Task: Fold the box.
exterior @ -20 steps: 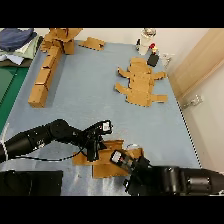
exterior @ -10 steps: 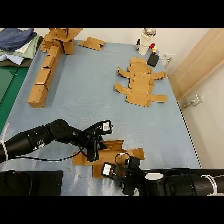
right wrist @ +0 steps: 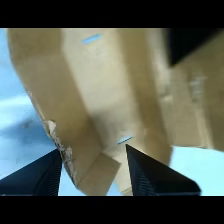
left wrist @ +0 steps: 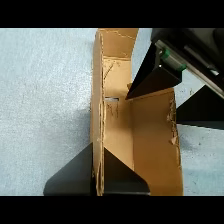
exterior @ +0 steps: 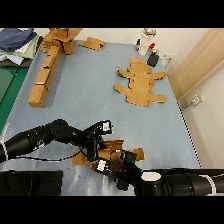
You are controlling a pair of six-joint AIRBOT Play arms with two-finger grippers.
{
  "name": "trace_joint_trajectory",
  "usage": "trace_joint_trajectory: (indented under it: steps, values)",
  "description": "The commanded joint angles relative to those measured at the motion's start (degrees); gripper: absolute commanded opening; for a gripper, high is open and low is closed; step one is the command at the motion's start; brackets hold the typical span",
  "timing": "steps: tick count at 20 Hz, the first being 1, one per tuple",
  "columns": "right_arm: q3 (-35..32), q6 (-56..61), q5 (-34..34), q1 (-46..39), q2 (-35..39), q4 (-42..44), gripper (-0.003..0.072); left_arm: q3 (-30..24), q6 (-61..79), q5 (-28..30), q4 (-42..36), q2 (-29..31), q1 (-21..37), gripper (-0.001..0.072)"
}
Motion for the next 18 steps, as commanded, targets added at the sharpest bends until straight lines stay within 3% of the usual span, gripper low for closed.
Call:
trace_joint_trajectory:
  steps: [1, 6, 7, 13, 18]
  values:
    - [0.9, 4.2, -2.1, 0.1, 0.1, -3.9, 0.0575, 0.0, 0.0, 0.0, 0.0, 0.0, 0.0, 0.0015]
    - [0.9, 4.5, -2.1, 0.1, 0.3, -1.9, 0.0595, 0.0, 0.0, 0.0, 0.0, 0.0, 0.0, 0.0014]
    - [0.9, 4.5, -2.8, 0.0, 1.1, -1.9, 0.0719, 0.0, 0.0, 0.0, 0.0, 0.0, 0.0, 0.0015]
    - [-1.2, -3.4, -5.7, -1.0, 11.1, -3.9, 0.0718, 0.0, 0.0, 0.0, 0.0, 0.0, 0.0, 0.0015]
    - [-7.1, -3.3, 0.6, -1.0, 14.5, -9.0, 0.0718, 0.0, 0.0, 0.0, 0.0, 0.0, 0.0, 0.0015]
